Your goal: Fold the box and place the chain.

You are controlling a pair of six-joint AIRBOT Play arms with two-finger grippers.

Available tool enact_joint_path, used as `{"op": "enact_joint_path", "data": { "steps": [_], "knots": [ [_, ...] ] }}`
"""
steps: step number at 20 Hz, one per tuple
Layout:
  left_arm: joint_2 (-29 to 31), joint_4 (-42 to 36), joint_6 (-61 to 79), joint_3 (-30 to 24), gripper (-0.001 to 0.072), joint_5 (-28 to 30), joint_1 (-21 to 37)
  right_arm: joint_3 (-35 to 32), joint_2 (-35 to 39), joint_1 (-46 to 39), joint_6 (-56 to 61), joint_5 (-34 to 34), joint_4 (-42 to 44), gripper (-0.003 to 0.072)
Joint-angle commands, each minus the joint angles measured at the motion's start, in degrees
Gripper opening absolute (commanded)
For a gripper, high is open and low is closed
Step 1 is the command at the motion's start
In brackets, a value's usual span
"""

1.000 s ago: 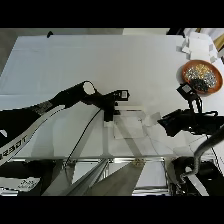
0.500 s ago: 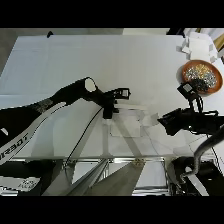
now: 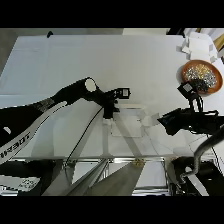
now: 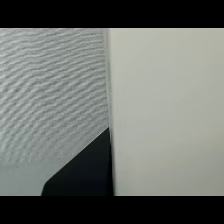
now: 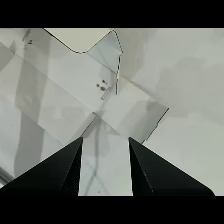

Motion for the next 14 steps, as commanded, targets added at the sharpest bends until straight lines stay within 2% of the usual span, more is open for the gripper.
{"op": "enact_joint_path", "data": {
  "steps": [1,14],
  "knots": [
    [-0.04,0.24,-0.35,0.02,0.0005,-0.2,-0.04,0.02,0.04,0.04,0.0,0.0,0.02,0.0317],
    [-0.04,0.0,-4.37,0.02,0.0003,0.94,-0.02,0.02,0.04,0.04,0.02,0.02,0.0,0.0317]
  ]
}}
